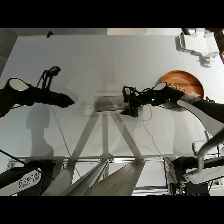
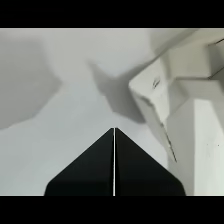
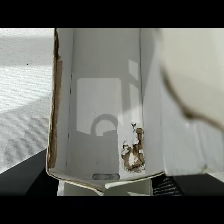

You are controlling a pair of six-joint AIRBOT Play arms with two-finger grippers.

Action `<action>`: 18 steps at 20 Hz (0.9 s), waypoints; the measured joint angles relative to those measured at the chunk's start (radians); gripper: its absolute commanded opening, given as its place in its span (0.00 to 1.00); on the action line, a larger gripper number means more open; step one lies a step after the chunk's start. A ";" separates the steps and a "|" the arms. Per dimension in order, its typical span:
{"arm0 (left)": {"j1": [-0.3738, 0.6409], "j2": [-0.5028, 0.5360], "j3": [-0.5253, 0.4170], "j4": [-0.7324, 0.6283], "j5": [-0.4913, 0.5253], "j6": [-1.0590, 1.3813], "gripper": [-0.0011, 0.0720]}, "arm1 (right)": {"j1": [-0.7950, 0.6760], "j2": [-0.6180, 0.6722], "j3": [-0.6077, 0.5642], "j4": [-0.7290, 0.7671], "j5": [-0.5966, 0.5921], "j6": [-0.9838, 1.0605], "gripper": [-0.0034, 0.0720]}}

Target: Fold the box and place the chain.

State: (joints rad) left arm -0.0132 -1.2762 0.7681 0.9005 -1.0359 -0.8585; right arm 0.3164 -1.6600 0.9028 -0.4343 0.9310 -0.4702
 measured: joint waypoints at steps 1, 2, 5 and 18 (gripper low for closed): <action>-0.024 -0.013 0.000 0.023 0.003 -0.043 0.03 | 0.000 0.000 0.000 0.000 0.000 0.000 0.73; -0.050 -0.028 0.000 0.042 0.010 -0.085 0.03 | 0.000 0.000 0.000 0.000 0.000 0.000 0.73; -0.124 -0.072 0.000 0.075 0.033 -0.187 0.02 | 0.000 0.000 0.000 0.000 0.000 0.000 0.73; -0.241 -0.097 0.000 -0.042 0.086 -0.309 0.04 | 0.000 0.000 0.000 0.000 0.000 0.000 0.73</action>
State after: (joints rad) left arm -0.2546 -1.3735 0.7685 0.8589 -0.9497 -1.1671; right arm 0.3164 -1.6600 0.9028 -0.4343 0.9314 -0.4698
